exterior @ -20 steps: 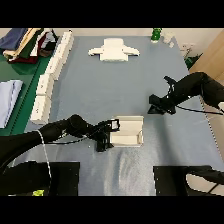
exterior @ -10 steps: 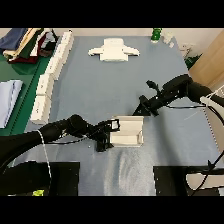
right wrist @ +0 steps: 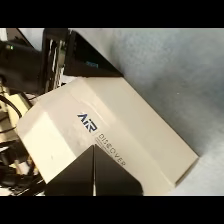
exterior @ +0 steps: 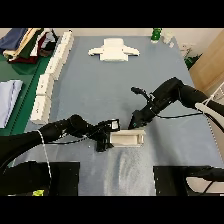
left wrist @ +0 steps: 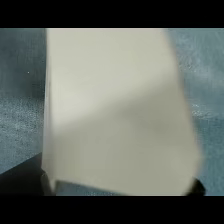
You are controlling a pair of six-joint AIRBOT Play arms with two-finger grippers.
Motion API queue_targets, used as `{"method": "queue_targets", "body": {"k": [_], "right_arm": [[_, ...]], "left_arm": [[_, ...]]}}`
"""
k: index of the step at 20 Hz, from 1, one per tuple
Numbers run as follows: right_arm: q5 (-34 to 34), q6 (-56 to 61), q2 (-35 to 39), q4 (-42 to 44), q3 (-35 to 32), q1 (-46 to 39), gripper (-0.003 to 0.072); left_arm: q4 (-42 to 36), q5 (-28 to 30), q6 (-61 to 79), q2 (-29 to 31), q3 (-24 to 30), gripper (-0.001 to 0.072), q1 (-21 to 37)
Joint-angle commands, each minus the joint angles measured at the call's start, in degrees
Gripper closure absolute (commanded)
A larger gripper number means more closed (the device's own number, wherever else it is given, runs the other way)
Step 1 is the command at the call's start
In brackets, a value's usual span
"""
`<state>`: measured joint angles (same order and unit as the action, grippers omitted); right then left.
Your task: Fold the box.
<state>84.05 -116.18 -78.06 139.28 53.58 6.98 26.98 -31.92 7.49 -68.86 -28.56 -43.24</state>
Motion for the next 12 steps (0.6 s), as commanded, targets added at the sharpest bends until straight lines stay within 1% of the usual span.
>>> {"method": "queue_targets", "body": {"k": [1,4,9,12], "right_arm": [[-7.45,-3.78,6.54,-2.82,-4.66,2.38,0.0683],[-15.45,-6.86,12.9,-3.65,-10.82,3.82,0.0683],[-30.73,-15.13,25.81,-3.63,-21.22,8.2,0.0683],[-36.87,-15.96,32.24,-4.26,-26.86,12.11,0.0683]], "left_arm": [[0.02,0.0,0.0,0.04,0.0,0.0187,0.02],[0.02,0.0,0.0,0.04,0.0,0.0187,0.02],[0.02,0.0,0.0,0.04,0.0,0.0187,0.02],[0.02,0.0,0.0,0.04,0.0,0.0187,0.02]]}}
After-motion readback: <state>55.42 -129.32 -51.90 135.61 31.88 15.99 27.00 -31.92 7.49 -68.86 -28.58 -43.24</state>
